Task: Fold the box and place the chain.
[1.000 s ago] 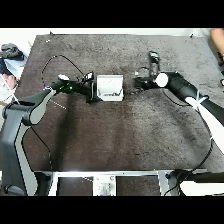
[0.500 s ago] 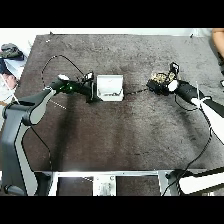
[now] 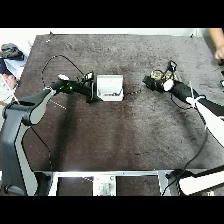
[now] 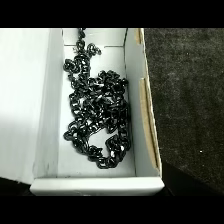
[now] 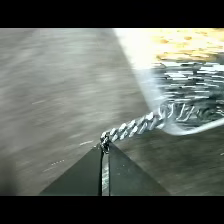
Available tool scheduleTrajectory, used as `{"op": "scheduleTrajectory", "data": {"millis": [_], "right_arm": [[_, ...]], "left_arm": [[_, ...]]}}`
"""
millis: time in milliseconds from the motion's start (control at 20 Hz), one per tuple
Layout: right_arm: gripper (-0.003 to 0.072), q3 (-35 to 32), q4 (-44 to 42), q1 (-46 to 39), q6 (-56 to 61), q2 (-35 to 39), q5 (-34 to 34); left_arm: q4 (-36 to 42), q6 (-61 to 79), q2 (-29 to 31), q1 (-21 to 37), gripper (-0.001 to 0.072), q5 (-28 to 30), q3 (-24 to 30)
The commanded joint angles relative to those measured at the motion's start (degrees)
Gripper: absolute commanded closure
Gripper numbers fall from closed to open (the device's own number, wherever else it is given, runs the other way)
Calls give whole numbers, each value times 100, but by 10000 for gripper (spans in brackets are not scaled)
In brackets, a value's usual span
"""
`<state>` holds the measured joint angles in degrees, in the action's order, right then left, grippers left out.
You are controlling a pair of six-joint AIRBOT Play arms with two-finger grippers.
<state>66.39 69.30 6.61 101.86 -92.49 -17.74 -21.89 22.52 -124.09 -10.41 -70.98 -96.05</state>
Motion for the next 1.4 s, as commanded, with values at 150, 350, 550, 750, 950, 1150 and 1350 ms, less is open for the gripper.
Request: {"op": "scheduleTrajectory", "data": {"millis": [150, 350, 550, 750, 950, 1150, 1350], "right_arm": [[675, 26, -33, 1095, -826, 1993, -487], [676, 319, 87, 1967, -824, 2337, -109], [676, 332, 92, 2470, -680, 1954, 103], [674, 330, 94, 2581, -560, 1165, -275], [350, 144, 560, 2439, -560, 793, -505], [348, -170, 898, 1322, -409, 896, -964], [346, -667, 890, -131, 35, 846, -754]], "left_arm": [[0, 0, -2, 0, 195, 0, -2], [0, 0, -2, 0, 195, 0, -2], [0, 0, -2, 0, 195, -2, -2], [0, 0, -2, 0, 195, 0, -2], [0, 0, -2, 0, 195, -2, -2], [0, 0, -2, 0, 195, -2, -2], [0, 0, -2, 0, 195, 0, -2]]}}
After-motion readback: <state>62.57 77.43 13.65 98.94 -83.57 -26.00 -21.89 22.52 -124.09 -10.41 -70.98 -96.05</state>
